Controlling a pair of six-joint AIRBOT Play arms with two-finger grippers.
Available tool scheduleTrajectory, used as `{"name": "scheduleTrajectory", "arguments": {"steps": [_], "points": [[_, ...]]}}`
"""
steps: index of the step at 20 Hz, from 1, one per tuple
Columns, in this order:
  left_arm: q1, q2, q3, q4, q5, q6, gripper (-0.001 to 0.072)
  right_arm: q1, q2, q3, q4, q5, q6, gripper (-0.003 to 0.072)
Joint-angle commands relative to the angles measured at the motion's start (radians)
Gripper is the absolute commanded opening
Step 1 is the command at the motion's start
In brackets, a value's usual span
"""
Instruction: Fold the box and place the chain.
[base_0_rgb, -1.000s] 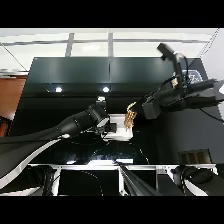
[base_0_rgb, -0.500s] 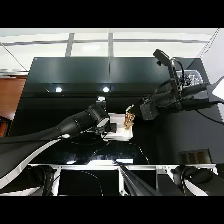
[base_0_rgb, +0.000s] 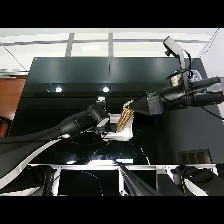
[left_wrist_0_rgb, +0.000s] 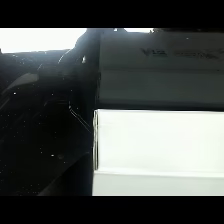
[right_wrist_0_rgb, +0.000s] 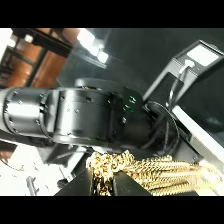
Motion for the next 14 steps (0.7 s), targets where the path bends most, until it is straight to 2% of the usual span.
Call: {"name": "scheduleTrajectory", "arguments": {"steps": [1,5,8,11,14], "points": [[0.001,0.000,0.001,0.000,0.000,0.000,0.0029,-0.003,0.000,-0.027,-0.075,0.021,-0.004,0.0008],[0.001,0.000,0.001,0.000,0.000,0.000,0.0029,-0.003,-0.001,-0.161,-0.100,-0.011,-0.004,0.0008],[0.001,0.000,0.001,0.000,0.002,0.000,0.0029,0.028,-0.015,-0.261,-0.100,-0.134,-0.005,0.0008],[0.001,0.000,0.001,0.000,0.002,0.000,0.0029,0.117,-0.073,-0.275,-0.101,-0.187,-0.005,0.0009],[0.001,0.000,0.001,0.000,0.007,0.000,0.0029,0.151,-0.117,-0.275,-0.213,-0.222,0.034,0.0009]]}}
